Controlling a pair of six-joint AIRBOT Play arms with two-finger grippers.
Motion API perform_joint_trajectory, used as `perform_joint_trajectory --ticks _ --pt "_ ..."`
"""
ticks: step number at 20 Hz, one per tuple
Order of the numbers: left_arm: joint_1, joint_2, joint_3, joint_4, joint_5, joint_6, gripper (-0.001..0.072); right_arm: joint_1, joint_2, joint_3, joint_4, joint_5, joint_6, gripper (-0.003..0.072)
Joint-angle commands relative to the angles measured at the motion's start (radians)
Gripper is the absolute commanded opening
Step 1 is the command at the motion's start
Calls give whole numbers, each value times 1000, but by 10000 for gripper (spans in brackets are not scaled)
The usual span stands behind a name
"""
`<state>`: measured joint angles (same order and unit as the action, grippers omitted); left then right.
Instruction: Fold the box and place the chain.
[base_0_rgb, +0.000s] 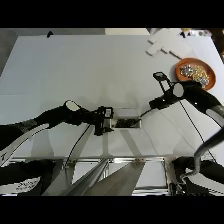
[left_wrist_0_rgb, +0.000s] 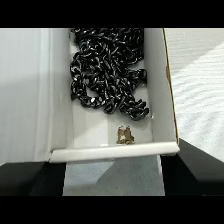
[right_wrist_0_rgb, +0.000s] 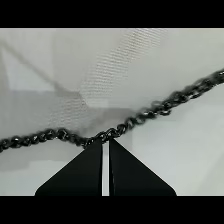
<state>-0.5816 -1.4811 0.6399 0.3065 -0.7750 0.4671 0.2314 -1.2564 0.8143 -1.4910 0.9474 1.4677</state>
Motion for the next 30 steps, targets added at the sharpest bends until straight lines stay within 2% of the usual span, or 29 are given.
perform_joint_trajectory --ticks 1,4,8,13,20,23,27,30 --pt "0 1 0 0 0 0 12 2 156 1 18 40 0 10" --pt "0 1 0 0 0 0 12 2 341 1 119 107 -73 10" --pt "0 1 0 0 0 0 12 2 563 1 354 205 -193 10" --pt "0 1 0 0 0 0 12 2 703 1 471 245 -214 10" --pt "0 1 0 0 0 0 12 2 713 1 661 248 -277 10" --pt "0 1 0 0 0 0 12 32 686 1 658 216 -295 11" --pt "0 1 0 0 0 0 12 159 587 -4 641 163 -299 11" --pt "0 1 0 0 0 0 12 271 456 -5 518 84 -292 11"
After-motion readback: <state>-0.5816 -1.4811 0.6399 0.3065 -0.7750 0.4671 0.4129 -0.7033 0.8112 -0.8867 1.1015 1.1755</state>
